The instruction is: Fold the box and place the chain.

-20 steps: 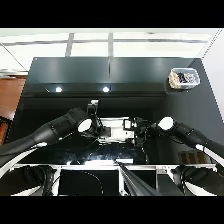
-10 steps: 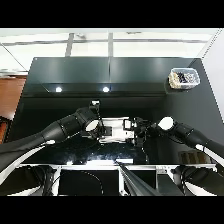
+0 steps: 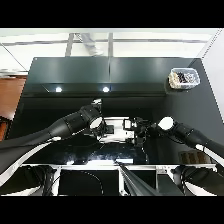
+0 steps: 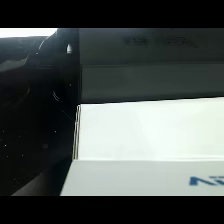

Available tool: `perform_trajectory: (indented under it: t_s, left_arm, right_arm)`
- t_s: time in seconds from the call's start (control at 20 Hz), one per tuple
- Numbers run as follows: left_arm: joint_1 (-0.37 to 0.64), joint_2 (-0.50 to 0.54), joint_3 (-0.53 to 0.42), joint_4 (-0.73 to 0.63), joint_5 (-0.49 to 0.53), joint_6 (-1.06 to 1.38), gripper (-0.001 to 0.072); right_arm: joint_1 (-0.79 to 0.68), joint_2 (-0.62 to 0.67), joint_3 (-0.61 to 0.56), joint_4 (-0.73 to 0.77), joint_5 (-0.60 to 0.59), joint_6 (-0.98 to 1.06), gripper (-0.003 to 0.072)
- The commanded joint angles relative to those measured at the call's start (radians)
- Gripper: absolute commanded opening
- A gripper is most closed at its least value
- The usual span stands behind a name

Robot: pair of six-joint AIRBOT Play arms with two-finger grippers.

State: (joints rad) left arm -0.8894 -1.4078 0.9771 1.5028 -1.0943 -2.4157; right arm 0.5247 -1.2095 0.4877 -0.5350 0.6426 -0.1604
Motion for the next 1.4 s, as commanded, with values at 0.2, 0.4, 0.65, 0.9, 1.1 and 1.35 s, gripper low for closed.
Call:
perform_trajectory:
  t_s: [0.2, 0.4, 0.65, 0.9, 1.1, 1.35]
  left_arm:
    - [0.0, -0.015, 0.011, 0.007, -0.04, -0.002, 0.0275]
    - [0.0, -0.028, 0.011, 0.003, -0.04, -0.002, 0.0274]
    - [0.0, -0.028, 0.011, 0.003, -0.039, -0.002, 0.0183]
    - [-0.001, -0.028, 0.011, -0.002, -0.04, -0.002, 0.0051]
    - [-0.001, -0.028, 0.011, -0.002, -0.04, -0.002, 0.0053]
    - [0.0, -0.028, 0.011, -0.001, -0.044, -0.002, 0.0315]
  right_arm:
    - [0.001, 0.0, 0.0, 0.0, 0.0, -0.001, 0.0474]
    - [0.001, 0.0, 0.0, 0.0, 0.0, -0.001, 0.0474]
    - [0.001, -0.001, 0.0, 0.0, 0.0, -0.001, 0.0474]
    - [0.001, 0.0, 0.0, 0.0, 0.0, -0.001, 0.0473]
    - [0.001, -0.001, 0.0, 0.0, 0.0, -0.001, 0.0474]
    - [0.001, -0.001, 0.0, 0.0, 0.0, -0.001, 0.0474]
